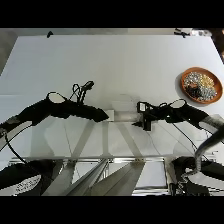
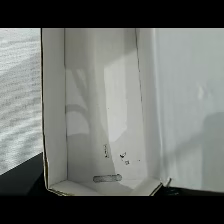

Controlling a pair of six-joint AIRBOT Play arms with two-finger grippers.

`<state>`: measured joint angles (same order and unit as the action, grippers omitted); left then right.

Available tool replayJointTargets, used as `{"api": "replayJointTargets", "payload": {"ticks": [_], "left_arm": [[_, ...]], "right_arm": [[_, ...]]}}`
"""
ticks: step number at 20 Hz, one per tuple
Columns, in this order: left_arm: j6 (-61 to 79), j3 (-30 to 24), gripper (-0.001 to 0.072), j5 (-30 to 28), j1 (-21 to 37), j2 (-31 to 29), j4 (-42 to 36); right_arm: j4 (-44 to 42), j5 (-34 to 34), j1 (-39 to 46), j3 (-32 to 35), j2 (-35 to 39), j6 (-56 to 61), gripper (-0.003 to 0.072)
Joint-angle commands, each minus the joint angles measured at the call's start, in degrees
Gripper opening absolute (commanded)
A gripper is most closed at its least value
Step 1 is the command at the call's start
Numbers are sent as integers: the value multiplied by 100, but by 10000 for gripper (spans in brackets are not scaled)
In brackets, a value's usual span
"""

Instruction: Fold the box and place the chain.

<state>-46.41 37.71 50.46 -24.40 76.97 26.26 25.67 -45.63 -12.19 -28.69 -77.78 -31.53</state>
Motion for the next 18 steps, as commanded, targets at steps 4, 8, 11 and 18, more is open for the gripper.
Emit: {"api": "replayJointTargets", "payload": {"ticks": [4,8,11,18], "left_arm": [[-1307,481,459,-354,-422,0,1084],[-1707,743,459,-415,-625,11,1213],[-2363,743,460,-435,-767,11,1801],[-3392,1029,460,-507,-1038,13,2441]], "right_arm": [[0,0,-2,0,4,0,342],[0,0,-2,2,4,0,342],[0,0,0,2,4,0,342],[0,0,-2,2,4,0,342]]}}
